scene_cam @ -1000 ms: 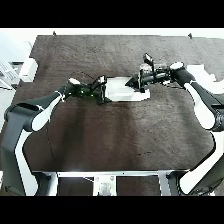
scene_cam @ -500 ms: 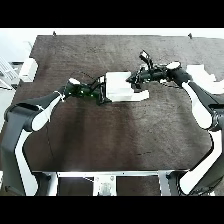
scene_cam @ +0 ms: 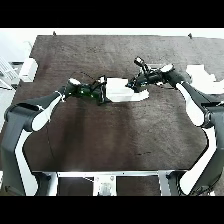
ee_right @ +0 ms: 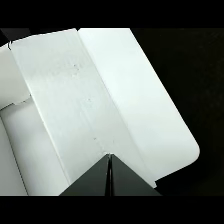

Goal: Fold the box and place the chain.

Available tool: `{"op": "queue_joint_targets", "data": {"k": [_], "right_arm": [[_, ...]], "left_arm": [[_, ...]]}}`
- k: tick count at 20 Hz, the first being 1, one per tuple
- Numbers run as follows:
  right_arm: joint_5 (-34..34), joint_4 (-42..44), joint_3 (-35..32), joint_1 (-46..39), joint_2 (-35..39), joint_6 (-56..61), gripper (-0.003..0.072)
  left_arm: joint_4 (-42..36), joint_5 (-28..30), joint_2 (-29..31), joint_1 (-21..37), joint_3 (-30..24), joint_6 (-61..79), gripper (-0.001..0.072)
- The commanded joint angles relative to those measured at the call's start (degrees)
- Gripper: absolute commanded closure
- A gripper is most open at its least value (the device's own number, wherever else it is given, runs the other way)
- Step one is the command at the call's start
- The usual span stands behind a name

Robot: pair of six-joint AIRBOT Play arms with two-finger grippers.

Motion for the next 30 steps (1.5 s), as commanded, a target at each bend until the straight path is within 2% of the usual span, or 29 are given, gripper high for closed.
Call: {"op": "queue_joint_targets", "data": {"k": [1, 7, 9, 14, 16, 17, 19, 20, 21, 23, 24, 26, 30], "right_arm": [[1.01, -1.27, 0.94, 0.11, -0.31, 0.79, 0.0675], [2.43, -0.98, 3.82, -0.44, -0.26, 0.76, 0.0670], [6.25, -0.85, 4.68, -1.42, 0.17, 0.76, 0.0557], [10.01, -0.81, 4.72, -5.40, 4.68, 0.48, 0.0553], [11.41, -0.83, 4.72, -6.67, 6.86, -1.22, 0.0499], [13.18, -0.85, 4.72, -7.13, 7.65, -2.64, 0.0417], [17.59, -1.05, 4.70, -7.52, 8.09, -4.46, 0.0311], [18.67, -2.01, 4.31, -7.54, 8.07, -4.44, 0.0217], [18.56, -3.63, 3.63, -7.52, 8.04, -4.72, 0.0170], [17.03, -7.56, 1.66, -7.52, 8.02, -7.23, 0.0160], [16.04, -9.16, 0.55, -7.52, 8.02, -9.11, 0.0078], [14.21, -10.88, -2.05, -7.52, 8.00, -14.93, 0.0024], [8.04, -10.91, -7.69, -6.99, 8.00, -21.73, 0.0023]], "left_arm": [[0.98, 0.37, -0.02, 0.00, 0.02, 0.15, 0.0243], [1.01, -0.07, -0.02, 0.00, 0.02, 0.04, 0.0243], [0.96, -0.02, -0.02, 0.00, 0.04, 0.07, 0.0243], [0.92, 0.02, -0.02, 0.00, 0.04, 0.17, 0.0243], [0.92, 0.00, -0.02, 0.00, 0.04, 0.17, 0.0243], [0.92, 0.02, 0.00, 0.00, 0.04, 0.17, 0.0243], [0.92, 0.07, -0.02, 0.00, 0.04, 0.17, 0.0244], [0.92, 0.07, -0.02, 0.00, 0.04, 0.17, 0.0244], [0.92, 0.07, -0.02, 0.00, 0.04, 0.17, 0.0243], [0.92, 0.09, -0.02, 0.00, 0.04, 0.17, 0.0243], [0.92, 0.20, 0.00, 0.00, 0.04, 0.17, 0.0243], [0.92, 0.17, 0.00, 0.00, 0.04, 0.17, 0.0244], [0.92, 0.17, 0.00, 0.00, 0.04, 0.17, 0.0243]]}}
